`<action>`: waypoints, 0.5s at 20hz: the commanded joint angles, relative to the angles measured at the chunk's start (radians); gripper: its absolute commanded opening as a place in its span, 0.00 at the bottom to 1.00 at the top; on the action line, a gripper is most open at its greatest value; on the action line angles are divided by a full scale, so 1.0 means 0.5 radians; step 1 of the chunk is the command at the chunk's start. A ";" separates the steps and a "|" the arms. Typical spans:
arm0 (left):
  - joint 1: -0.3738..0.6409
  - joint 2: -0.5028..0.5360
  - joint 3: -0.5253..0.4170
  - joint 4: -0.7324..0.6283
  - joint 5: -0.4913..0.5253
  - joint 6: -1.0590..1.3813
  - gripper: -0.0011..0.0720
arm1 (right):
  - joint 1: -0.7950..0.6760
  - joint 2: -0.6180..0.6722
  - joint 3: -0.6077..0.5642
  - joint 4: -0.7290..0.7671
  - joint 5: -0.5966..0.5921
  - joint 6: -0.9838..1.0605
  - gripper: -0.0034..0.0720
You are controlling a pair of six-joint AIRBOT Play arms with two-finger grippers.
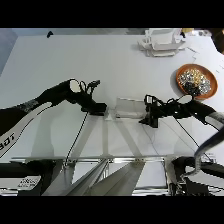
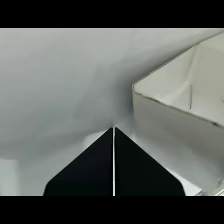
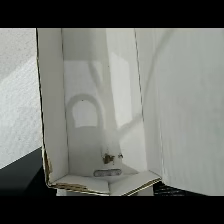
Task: Fold the box and place the chain.
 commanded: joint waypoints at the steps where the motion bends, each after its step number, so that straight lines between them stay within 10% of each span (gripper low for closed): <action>1: -0.035 -0.008 -0.001 -0.098 0.114 -0.007 0.03 | 0.001 0.000 0.001 0.000 0.000 0.000 0.59; 10: -0.109 0.143 0.002 -0.126 0.158 0.144 0.14 | 0.001 0.000 0.001 0.001 0.000 0.000 0.59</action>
